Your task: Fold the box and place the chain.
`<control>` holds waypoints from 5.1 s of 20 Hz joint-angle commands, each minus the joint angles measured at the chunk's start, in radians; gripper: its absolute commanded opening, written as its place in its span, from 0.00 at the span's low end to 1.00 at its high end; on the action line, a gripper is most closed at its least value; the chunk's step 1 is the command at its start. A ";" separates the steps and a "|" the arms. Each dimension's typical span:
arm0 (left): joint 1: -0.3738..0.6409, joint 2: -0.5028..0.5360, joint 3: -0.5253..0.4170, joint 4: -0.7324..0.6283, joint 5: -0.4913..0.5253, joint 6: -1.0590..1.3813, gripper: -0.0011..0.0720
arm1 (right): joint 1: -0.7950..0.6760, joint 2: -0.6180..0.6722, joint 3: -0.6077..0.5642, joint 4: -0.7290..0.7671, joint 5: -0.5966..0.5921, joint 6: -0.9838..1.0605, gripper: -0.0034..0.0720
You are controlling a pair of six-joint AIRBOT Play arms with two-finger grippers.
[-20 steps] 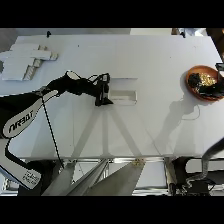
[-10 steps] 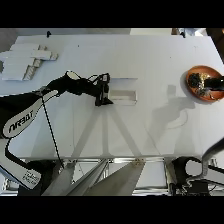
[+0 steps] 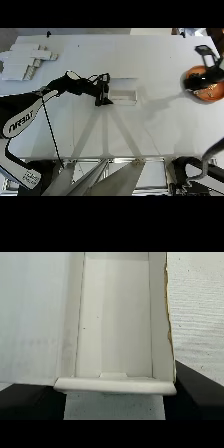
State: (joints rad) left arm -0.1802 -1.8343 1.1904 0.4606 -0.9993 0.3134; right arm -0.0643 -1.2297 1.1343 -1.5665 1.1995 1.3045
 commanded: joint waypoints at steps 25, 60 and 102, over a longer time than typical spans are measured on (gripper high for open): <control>0.000 0.001 0.000 0.000 0.000 0.000 0.48 | 0.507 -0.154 0.021 0.534 -0.337 -0.065 0.06; 0.000 0.001 0.000 0.000 0.000 0.000 0.48 | 0.484 -0.162 0.071 0.368 -0.183 -0.076 0.38; 0.000 0.001 0.000 0.000 0.000 0.000 0.48 | 0.146 -0.391 0.069 0.187 -0.006 -0.957 0.06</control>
State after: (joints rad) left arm -0.1806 -1.8343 1.1904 0.4606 -0.9993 0.3138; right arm 0.0708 -1.6527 1.2011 -1.3907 1.1809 0.2817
